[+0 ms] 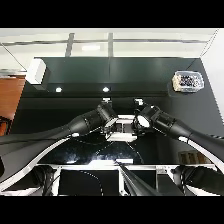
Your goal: Fold the box and place the chain.
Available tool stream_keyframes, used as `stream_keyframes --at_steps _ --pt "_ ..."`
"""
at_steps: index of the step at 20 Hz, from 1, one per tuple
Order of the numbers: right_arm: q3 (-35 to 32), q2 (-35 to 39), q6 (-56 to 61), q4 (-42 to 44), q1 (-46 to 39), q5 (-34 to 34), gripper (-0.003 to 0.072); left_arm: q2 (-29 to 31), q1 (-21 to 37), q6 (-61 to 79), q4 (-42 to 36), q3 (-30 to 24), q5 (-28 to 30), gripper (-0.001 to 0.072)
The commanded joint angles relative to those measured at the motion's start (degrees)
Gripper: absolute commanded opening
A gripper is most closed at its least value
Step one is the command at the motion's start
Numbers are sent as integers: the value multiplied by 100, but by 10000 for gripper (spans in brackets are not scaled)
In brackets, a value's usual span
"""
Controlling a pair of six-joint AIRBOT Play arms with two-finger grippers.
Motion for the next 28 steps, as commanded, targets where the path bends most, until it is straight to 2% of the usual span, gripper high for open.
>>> stream_keyframes --at_steps 1,2,3,4,5,6,7,8,11,12,13,14,19,21,23,26,28 --pt "4 -4 33 2 4 48 9 -4 2 4 0 0 0 30" --pt "7 -2 35 7 4 66 14 -4 2 4 0 0 0 29" --pt "9 0 24 17 4 83 66 -4 2 4 0 0 0 29" --pt "9 4 22 24 4 90 221 -4 2 4 0 0 0 29" --pt "9 4 15 37 4 92 242 -4 2 4 0 0 0 29" --pt "9 4 17 37 4 92 239 -4 2 4 0 0 0 29" --pt "9 4 13 42 4 90 58 -4 2 4 2 0 0 29" --pt "9 4 13 42 4 68 12 -4 2 4 0 0 0 29" --pt "9 4 15 42 4 31 15 -4 2 4 0 0 0 29" --pt "15 7 13 42 4 37 104 -4 2 4 0 0 2 29" --pt "35 24 13 35 0 105 339 -4 2 4 2 0 24 30" --pt "74 70 -24 15 -15 190 394 -4 2 4 4 0 28 29" --pt "533 968 -861 -52 -46 796 394 -4 2 4 0 -2 -20 29" --pt "708 1530 -1165 -529 -105 1290 393 -4 2 4 2 -2 -20 29" --pt "739 2133 -1215 -1504 -378 1574 393 -4 2 4 2 -2 -15 29" --pt "732 2426 -1226 -3202 -1311 1410 382 -4 2 4 2 -2 -15 29" --pt "662 2275 -1386 -3541 -2371 597 381 -4 4 4 4 -2 4 29"
